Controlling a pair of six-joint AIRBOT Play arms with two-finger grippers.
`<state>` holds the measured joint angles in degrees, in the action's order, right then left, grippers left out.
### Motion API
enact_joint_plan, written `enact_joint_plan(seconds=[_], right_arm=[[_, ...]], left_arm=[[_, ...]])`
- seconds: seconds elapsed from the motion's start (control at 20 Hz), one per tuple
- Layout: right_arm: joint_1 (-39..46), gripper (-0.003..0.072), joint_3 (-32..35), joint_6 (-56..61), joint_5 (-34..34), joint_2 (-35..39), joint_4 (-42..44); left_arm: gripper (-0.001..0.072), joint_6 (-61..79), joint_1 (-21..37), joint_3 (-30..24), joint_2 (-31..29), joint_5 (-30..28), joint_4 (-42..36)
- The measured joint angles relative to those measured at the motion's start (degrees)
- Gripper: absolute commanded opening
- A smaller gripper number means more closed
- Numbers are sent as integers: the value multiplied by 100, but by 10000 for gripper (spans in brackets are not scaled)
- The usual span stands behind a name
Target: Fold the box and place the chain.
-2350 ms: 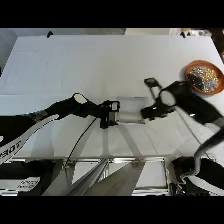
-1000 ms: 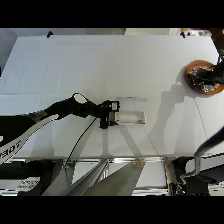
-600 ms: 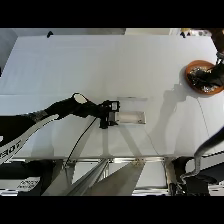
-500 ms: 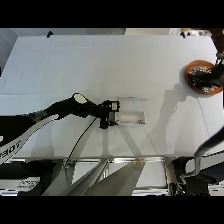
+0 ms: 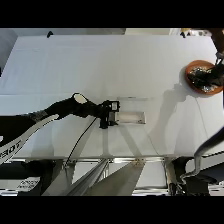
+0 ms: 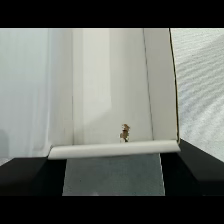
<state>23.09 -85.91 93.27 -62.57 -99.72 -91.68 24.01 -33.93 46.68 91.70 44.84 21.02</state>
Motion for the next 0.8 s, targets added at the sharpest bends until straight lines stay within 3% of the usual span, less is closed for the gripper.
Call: enact_joint_plan(seconds=[0.5,0.8], right_arm=[[0,17,0,-876,-807,2026,125],[-2,17,0,-1235,-1451,3215,1084]], left_arm=[[205,-2,0,0,0,0,0],[205,-2,0,0,0,-2,2]])
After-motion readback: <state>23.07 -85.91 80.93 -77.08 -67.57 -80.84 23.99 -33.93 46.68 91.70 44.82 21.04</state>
